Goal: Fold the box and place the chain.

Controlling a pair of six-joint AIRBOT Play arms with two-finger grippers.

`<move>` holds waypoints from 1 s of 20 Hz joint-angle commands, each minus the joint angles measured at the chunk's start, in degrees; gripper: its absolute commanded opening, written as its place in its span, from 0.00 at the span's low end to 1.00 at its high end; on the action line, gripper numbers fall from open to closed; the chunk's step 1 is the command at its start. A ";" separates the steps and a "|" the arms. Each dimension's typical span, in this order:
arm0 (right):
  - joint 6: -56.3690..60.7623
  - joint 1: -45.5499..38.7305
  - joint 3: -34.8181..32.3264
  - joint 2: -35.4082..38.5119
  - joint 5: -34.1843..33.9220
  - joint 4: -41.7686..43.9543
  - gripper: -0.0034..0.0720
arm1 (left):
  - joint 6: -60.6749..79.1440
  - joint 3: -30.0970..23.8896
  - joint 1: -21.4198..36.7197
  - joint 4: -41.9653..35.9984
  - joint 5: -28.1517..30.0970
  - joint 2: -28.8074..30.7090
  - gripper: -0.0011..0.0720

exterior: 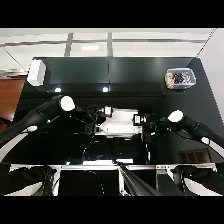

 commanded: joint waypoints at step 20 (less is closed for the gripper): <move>0.11 0.04 0.02 -0.02 -0.02 0.09 0.17 | -4.61 0.72 -3.39 -0.04 0.52 -1.49 0.46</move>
